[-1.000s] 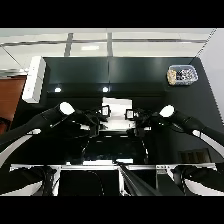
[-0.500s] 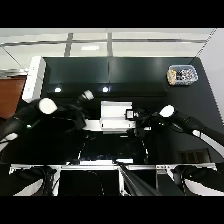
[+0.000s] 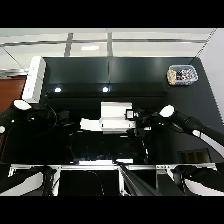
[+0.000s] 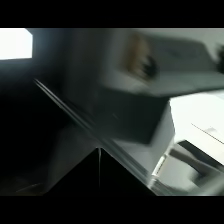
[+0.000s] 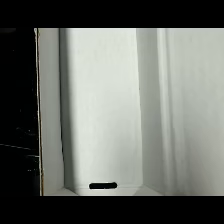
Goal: Fold the box and place the chain.
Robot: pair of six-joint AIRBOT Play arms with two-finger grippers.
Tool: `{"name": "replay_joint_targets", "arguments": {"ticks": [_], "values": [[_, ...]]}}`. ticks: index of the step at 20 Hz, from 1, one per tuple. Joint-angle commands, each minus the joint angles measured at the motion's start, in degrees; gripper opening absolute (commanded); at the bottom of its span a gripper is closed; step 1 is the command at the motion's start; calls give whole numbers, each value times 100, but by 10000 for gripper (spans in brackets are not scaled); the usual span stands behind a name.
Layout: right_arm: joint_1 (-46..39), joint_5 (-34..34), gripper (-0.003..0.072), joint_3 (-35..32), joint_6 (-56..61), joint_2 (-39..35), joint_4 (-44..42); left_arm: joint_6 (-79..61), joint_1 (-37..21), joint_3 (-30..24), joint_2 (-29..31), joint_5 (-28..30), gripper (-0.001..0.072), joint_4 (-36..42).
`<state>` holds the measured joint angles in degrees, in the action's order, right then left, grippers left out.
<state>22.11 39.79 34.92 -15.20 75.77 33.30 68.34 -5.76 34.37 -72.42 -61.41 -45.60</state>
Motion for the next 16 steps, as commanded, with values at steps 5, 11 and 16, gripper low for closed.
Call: {"name": "replay_joint_targets", "arguments": {"ticks": [5,11,16], "values": [[4,2,393,0,2,4,-2,-424,1036,188,-999,-24,23,1161],[4,2,394,0,2,4,-2,-887,1484,734,-1169,-378,30,1176],[4,2,393,0,2,4,-2,-968,1403,992,-1172,-647,715,1182]]}}
